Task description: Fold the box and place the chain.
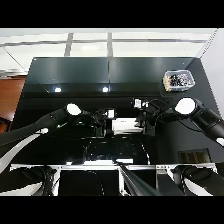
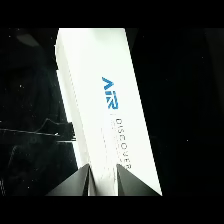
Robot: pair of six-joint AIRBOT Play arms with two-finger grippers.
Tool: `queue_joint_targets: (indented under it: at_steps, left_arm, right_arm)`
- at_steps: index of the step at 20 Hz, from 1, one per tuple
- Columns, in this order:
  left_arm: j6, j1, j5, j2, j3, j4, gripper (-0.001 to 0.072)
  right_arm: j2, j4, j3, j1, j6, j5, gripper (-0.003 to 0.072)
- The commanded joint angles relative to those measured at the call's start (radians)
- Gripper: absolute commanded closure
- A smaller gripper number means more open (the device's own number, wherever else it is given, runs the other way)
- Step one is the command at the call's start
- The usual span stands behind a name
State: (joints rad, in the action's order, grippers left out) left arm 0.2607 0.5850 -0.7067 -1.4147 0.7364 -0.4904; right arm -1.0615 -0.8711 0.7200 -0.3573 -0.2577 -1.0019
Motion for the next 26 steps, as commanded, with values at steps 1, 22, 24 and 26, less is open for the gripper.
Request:
queue_joint_targets:
  at_steps: [1, 22, 24, 26]
  left_arm:
    - [0.001, 0.001, -0.001, 0.0, 0.001, 0.0, 0.027]
    - [0.001, 0.001, -0.001, 0.0, 0.001, 0.0, 0.027]
    - [0.001, 0.001, -0.001, 0.0, 0.001, 0.0, 0.0271]
    - [0.0, 0.001, -0.001, 0.0, 0.001, 0.0, 0.027]
  right_arm:
    - [-0.001, -0.002, 0.0, -0.001, 0.0, 0.001, 0.0561]
    - [0.014, -0.021, 0.0, 0.0, -0.027, -0.035, 0.0559]
    - [0.014, -0.023, -0.003, 0.0, -0.027, -0.037, 0.0523]
    - [0.013, -0.023, -0.003, 0.0, -0.027, -0.034, 0.0481]
